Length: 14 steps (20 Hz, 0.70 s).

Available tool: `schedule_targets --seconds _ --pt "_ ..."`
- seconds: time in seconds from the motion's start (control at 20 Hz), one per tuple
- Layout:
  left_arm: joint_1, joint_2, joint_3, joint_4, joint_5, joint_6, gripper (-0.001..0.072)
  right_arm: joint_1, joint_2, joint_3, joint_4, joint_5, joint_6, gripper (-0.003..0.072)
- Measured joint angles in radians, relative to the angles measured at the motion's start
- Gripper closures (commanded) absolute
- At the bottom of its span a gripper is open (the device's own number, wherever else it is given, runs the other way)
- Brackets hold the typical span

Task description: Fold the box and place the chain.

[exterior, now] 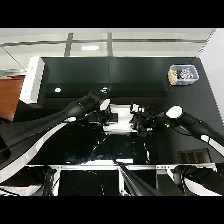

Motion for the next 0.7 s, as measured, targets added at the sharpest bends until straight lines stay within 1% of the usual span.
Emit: schedule_targets --seconds 0.25,0.3,0.35,0.4,0.45,0.5,0.55,0.6,0.65,0.7 --pt "0.000 0.000 0.000 0.000 0.003 -0.001 0.0682 0.000 -0.005 0.000 0.013 -0.004 0.000 0.0442" --pt "0.000 0.000 0.000 0.000 0.004 -0.001 0.0682 0.000 -0.005 0.000 0.014 -0.004 0.000 0.0337" --pt "0.000 0.000 0.000 0.000 0.005 -0.002 0.0682 0.000 -0.005 0.000 0.016 -0.005 0.000 0.0197" --pt "0.000 0.000 0.000 0.000 0.006 -0.001 0.0683 0.000 -0.005 0.000 0.016 -0.005 0.000 0.0247" --pt "0.000 0.000 0.000 0.000 0.006 -0.002 0.0682 0.000 -0.005 0.000 0.016 -0.006 0.000 0.0461" --pt "0.000 0.000 0.000 0.000 0.006 -0.002 0.0682 0.000 -0.005 0.000 0.016 -0.006 0.001 0.0307" --pt "0.000 0.000 0.000 -0.001 0.006 -0.001 0.0683 0.000 -0.005 0.000 0.017 -0.005 0.001 0.0184" --pt "0.000 0.000 0.000 -0.001 0.006 -0.001 0.0682 0.000 -0.005 0.000 0.017 -0.006 0.001 0.0352" --pt "0.000 0.000 0.000 -0.001 0.006 -0.001 0.0682 0.000 -0.005 0.000 0.017 -0.006 0.005 0.0569" --pt "0.000 0.000 0.000 -0.001 0.005 -0.001 0.0682 0.000 -0.005 0.000 0.017 -0.005 0.009 0.0673"
